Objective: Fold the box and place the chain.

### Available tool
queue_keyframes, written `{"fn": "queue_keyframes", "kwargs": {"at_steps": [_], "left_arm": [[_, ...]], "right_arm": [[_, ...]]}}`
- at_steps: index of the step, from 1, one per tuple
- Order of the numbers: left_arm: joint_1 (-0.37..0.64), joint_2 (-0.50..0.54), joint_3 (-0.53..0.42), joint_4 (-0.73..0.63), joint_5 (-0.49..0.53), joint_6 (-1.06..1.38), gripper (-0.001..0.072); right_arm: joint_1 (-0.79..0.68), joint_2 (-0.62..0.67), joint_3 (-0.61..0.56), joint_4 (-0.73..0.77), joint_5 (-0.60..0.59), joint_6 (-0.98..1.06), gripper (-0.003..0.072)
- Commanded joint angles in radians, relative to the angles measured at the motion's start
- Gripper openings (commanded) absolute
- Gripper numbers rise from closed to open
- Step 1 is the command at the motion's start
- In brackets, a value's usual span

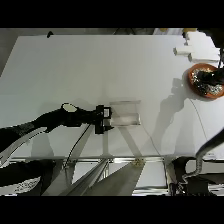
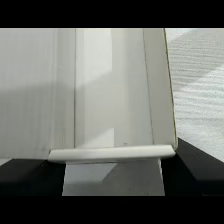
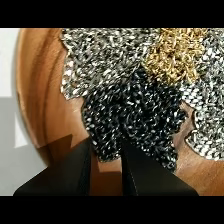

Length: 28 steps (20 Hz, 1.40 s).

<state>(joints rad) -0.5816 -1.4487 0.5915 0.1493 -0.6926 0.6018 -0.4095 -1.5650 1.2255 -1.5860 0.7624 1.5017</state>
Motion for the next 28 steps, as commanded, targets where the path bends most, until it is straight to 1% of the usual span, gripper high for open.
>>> {"fn": "queue_keyframes", "kwargs": {"at_steps": [1,5,10,13,15,19,22,24,25,26,28], "left_arm": [[0.0,0.0,0.0,0.0,0.0,0.0,0.0209],[0.0,0.0,0.0,0.0,0.0,0.0,0.0209],[0.0,0.0,0.0,0.0,0.0,0.0,0.0209],[0.0,0.0,0.0,0.0,0.0,0.0,0.0209],[0.0,0.0,0.0,0.0,0.0,0.0,0.0209],[0.0,0.0,0.0,0.0,0.0,0.0,0.0209],[0.0,0.0,0.0,0.0,0.0,0.0,0.0209],[0.0,0.0,0.0,0.0,0.0,0.0,0.0209],[0.0,0.0,0.0,0.0,0.0,0.0,0.0209],[0.0,0.0,0.0,0.0,0.0,0.0,0.0209],[0.0,0.0,0.0,0.0,0.0,0.0,0.0209]], "right_arm": [[-0.023,-0.037,0.0,0.0,-0.061,0.009,0.0208],[-0.023,-0.055,0.0,-0.001,-0.109,0.008,0.0208],[-0.023,-0.095,0.009,-0.016,-0.128,0.008,0.0207],[-0.023,-0.119,0.04,-0.015,-0.117,0.008,0.0199],[-0.023,-0.12,0.043,-0.023,-0.113,0.008,0.0198],[-0.023,-0.127,0.043,-0.083,-0.077,0.009,0.0198],[-0.023,-0.146,0.043,-0.084,-0.069,0.008,0.0195],[-0.023,-0.149,0.044,-0.085,-0.059,0.008,0.0127],[-0.023,-0.145,0.044,-0.086,-0.051,-0.001,0.0036],[-0.023,-0.137,0.044,-0.086,-0.041,-0.022,0.0016],[-0.023,-0.102,0.044,-0.09,-0.029,-0.022,0.0016]]}}
